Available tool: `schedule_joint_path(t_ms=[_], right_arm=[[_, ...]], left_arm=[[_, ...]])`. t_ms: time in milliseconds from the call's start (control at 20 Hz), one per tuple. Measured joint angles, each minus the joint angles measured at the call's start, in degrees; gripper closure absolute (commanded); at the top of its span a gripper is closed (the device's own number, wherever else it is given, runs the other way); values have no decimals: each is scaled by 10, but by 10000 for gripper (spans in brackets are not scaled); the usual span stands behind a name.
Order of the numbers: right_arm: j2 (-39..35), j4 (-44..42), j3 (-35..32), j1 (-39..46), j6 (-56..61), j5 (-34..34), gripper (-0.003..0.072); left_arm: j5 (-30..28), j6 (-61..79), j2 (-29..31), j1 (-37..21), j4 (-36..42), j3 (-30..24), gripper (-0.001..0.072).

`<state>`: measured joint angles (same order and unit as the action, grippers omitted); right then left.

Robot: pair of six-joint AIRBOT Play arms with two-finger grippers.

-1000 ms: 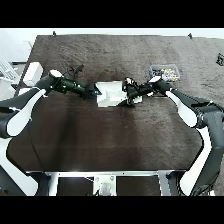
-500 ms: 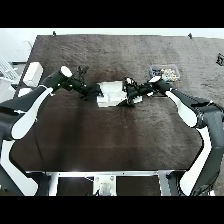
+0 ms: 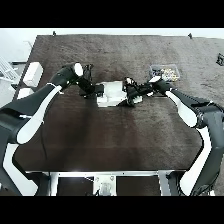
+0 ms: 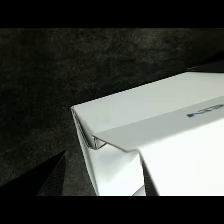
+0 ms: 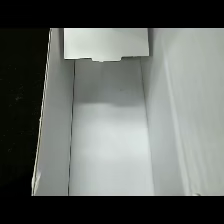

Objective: Fold the box and place the chain.

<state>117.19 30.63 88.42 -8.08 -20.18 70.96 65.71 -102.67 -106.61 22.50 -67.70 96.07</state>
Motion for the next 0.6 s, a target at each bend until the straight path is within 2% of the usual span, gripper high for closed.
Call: schedule_joint_path(t_ms=[600], right_arm=[[0, 0, 0, 0, 0, 0, 47]], left_arm=[[6, -68, -1, 36, -78, 7, 191]])
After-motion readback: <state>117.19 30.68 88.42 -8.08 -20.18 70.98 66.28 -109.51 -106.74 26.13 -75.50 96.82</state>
